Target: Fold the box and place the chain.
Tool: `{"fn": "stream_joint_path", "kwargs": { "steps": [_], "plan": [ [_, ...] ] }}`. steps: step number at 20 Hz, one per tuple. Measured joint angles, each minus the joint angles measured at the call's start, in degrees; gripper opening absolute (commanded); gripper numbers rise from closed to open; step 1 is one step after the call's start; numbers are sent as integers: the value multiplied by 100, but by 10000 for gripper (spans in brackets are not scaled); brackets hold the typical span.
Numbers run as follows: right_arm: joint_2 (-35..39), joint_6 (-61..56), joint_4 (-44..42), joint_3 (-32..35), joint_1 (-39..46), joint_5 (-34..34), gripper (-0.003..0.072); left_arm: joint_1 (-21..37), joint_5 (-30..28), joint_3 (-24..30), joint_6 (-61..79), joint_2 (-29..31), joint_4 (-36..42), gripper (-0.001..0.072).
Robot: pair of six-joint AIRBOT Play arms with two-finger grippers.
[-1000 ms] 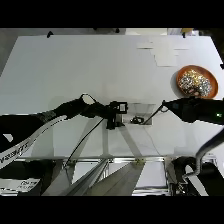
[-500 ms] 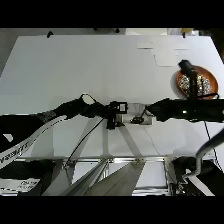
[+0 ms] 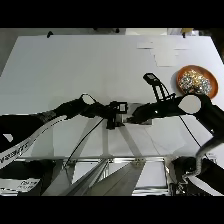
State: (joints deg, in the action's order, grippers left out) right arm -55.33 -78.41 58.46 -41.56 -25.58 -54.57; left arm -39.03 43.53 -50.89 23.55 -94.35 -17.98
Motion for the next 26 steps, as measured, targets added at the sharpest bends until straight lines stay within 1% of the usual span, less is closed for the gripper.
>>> {"fn": "stream_joint_path", "kwargs": {
  "steps": [2, 3, 5, 6, 9, 11, 13, 14, 15, 16, 22, 26],
  "plan": [
    [85, 22, 11, -105, 7, 13, 250, 0, 0, 0, 0, 0, 0, 207],
    [155, 33, 9, -197, 57, -4, 235, 0, 0, 0, 0, 0, 0, 207],
    [302, 48, 44, -435, 293, -22, 183, 0, 0, 0, 0, 0, 0, 207],
    [354, 50, 92, -553, 461, -28, 180, 0, 0, 0, 0, 0, 0, 207],
    [415, 37, 522, -793, 1154, -33, 180, 0, 0, 0, 0, 0, 0, 207],
    [306, -57, 1019, -863, 1626, -129, 180, 0, 0, 0, 0, 0, 0, 207],
    [76, -153, 1539, -896, 2039, -297, 184, 0, 0, 0, 0, 0, 0, 207],
    [-79, -234, 1777, -903, 2214, -396, 214, 0, 0, 0, 0, 0, 0, 207],
    [-227, -284, 1954, -909, 2347, -433, 281, 0, 0, 0, 0, 0, 0, 207],
    [-389, -337, 2100, -907, 2446, -470, 298, 0, 0, 0, 0, 0, 0, 207],
    [-1438, -584, 2789, -887, 2686, -564, 297, 0, 2, 0, 0, 0, 0, 207],
    [-1967, -691, 2990, -855, 2715, -577, 297, 0, 0, 0, 2, 0, 0, 207]
  ]
}}
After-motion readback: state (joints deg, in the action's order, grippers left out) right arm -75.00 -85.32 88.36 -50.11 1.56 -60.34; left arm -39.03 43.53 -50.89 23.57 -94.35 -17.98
